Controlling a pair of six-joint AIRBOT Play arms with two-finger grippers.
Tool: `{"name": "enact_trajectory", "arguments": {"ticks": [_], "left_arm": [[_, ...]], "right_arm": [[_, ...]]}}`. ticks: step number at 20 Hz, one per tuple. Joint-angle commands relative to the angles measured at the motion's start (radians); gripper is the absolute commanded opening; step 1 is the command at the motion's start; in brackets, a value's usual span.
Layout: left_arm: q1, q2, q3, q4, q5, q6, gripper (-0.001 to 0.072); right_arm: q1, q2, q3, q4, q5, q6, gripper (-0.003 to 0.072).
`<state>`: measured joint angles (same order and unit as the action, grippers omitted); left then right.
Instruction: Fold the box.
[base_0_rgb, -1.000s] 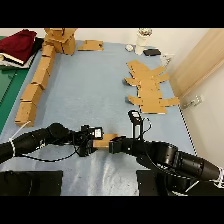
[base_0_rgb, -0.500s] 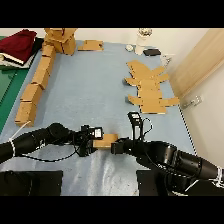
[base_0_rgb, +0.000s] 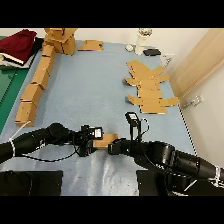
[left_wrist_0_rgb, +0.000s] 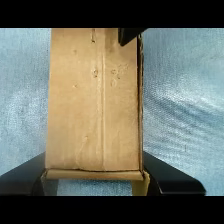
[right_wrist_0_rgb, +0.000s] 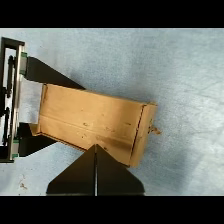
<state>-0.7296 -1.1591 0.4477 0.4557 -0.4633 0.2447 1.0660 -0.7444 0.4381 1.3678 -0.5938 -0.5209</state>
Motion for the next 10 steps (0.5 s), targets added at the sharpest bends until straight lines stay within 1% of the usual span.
{"name": "enact_trajectory", "arguments": {"ticks": [1, 10], "left_arm": [[0.000, 0.000, 0.000, 0.000, 0.000, 0.000, 0.0488], [0.000, 0.000, 0.000, 0.000, 0.000, 0.000, 0.0488]], "right_arm": [[0.001, -0.004, 0.001, 0.002, 0.002, -0.004, 0.0003], [0.001, -0.001, 0.002, 0.021, 0.002, -0.028, 0.0003]]}}
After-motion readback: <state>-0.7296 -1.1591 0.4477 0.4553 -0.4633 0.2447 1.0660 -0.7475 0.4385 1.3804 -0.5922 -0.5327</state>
